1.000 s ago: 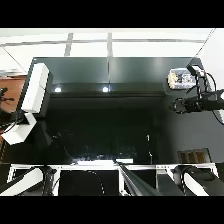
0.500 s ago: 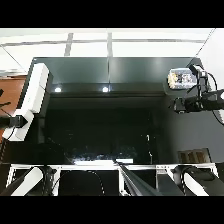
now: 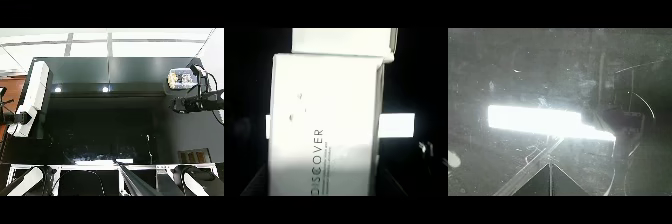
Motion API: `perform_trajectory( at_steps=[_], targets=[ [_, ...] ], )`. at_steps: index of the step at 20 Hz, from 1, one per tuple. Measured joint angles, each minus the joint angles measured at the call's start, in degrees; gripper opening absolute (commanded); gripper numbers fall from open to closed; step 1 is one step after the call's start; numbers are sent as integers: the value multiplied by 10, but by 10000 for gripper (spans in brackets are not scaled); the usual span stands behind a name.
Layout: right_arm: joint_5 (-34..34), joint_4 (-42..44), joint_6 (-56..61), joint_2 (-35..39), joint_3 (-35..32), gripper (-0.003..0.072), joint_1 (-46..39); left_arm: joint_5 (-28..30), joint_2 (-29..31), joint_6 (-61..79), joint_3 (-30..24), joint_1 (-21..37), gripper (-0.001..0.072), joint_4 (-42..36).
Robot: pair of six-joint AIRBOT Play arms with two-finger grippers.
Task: Fold the box and place the chain.
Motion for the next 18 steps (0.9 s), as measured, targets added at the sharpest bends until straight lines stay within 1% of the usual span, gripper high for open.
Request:
perform_trajectory(
  at_steps=[2, 5, 6, 7, 8, 9, 11, 13, 14, 16, 17, 18],
  targets=[
    [0, 0, 0, 0, 0, 15, 0, -1, 3, 0, 10, -3, 720, -13],
    [12, -7, -8, 1, 12, 15, 0, -4, 23, 2, 51, -22, 715, -48],
    [18, -9, -9, 4, 18, 15, 0, -11, 33, 1, 68, -30, 688, -61],
    [22, -12, -12, 11, 22, 15, 0, -21, 45, -4, 83, -38, 621, -75],
    [22, -15, -13, 21, 26, 15, 0, -29, 57, -14, 97, -46, 380, -92],
    [19, -22, -14, 34, 27, 15, 0, -45, 71, -27, 108, -55, 31, -110],
    [-19, -37, -18, 66, 15, 15, 0, -73, 101, -48, 115, -77, 21, -146],
    [-93, -43, -36, 96, -19, 16, 0, -90, 131, -51, 100, -116, 20, -179],
    [-137, -47, -46, 106, -45, 16, 0, -84, 148, -44, 82, -143, 20, -189],
    [-227, -55, -59, 115, -99, 15, 0, -42, 176, -33, 33, -196, 22, -188],
    [-266, -64, -63, 117, -124, 16, 0, -9, 188, -30, 7, -220, 22, -174],
    [-291, -72, -66, 118, -142, 16, 0, 16, 195, -27, -15, -239, 23, -160]
  ],
)
